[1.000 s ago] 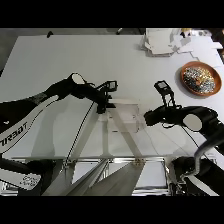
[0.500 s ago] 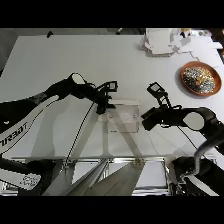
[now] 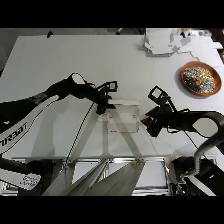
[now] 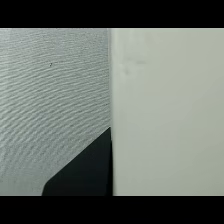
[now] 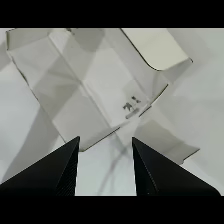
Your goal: Fold the box and place the chain.
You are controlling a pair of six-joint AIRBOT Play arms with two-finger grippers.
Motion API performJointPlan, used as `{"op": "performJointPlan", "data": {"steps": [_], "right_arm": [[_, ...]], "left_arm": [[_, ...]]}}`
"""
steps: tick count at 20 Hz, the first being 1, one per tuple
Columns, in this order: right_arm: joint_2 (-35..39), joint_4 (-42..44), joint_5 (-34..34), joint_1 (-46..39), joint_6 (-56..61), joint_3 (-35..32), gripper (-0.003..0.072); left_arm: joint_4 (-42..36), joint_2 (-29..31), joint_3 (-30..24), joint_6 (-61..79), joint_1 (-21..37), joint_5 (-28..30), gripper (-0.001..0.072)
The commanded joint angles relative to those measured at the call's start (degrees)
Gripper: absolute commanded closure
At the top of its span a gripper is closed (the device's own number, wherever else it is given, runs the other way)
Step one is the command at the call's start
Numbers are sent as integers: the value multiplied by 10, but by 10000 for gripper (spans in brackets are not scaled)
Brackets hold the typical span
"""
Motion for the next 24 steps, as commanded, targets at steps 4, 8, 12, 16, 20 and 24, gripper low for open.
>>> {"op": "performJointPlan", "data": {"steps": [4,8,12,16,20,24], "right_arm": [[29,73,15,0,-160,0,322],[9,47,68,1,-292,-17,293],[-78,61,57,1,-389,-43,-14],[-127,63,-39,23,-487,-57,-14],[-127,14,-209,101,-462,-98,-14],[-127,14,-215,108,-403,-105,-14]], "left_arm": [[0,0,0,0,0,0,699],[0,0,0,0,0,1,699],[0,0,0,0,0,0,699],[0,0,0,0,0,1,699],[0,0,0,0,0,0,699],[0,0,0,0,0,0,699]]}}
